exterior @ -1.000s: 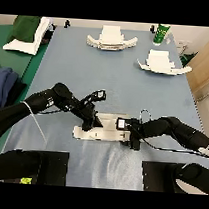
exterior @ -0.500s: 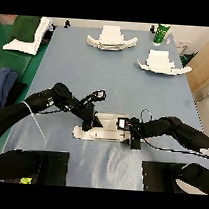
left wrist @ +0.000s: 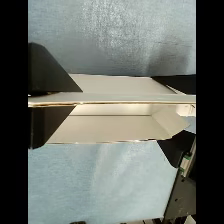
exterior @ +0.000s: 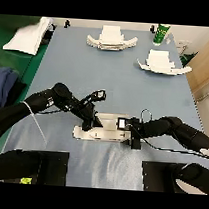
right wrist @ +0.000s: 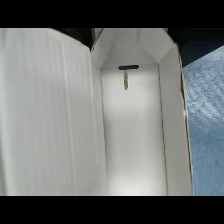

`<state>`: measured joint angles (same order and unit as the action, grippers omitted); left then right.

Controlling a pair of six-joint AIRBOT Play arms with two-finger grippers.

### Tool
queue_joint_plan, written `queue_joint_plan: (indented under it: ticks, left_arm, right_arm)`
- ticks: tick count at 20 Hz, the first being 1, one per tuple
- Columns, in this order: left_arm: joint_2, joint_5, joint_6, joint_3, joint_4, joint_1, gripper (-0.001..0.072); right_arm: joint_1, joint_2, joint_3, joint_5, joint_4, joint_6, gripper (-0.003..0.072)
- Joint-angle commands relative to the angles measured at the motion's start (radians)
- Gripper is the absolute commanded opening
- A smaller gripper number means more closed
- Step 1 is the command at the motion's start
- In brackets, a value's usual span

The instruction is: Fold the box.

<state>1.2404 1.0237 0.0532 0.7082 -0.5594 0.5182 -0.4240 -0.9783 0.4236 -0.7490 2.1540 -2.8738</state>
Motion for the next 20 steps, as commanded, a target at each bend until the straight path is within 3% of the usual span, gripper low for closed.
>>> queue_joint_plan:
  ticks: [1,7,17,19,20]
  left_arm:
    - [0.000,0.000,0.000,0.001,0.000,0.000,0.0013]
    - [0.000,0.000,0.000,0.001,0.000,0.000,0.0013]
    - [0.000,0.000,-0.001,0.001,0.000,0.000,0.0013]
    - [0.000,0.000,0.000,0.001,0.000,0.000,0.0013]
    - [0.000,0.000,0.000,0.001,0.000,0.000,0.0013]
  right_arm:
    - [0.000,0.001,0.001,0.002,0.002,0.005,0.0674]
    - [0.000,0.050,0.001,0.004,0.023,0.012,0.0673]
    - [0.000,-0.019,0.001,0.008,0.036,0.011,0.0649]
    - [0.000,-0.019,0.001,0.003,0.035,0.011,0.0511]
    - [0.000,-0.019,0.001,0.003,0.034,0.012,0.0512]
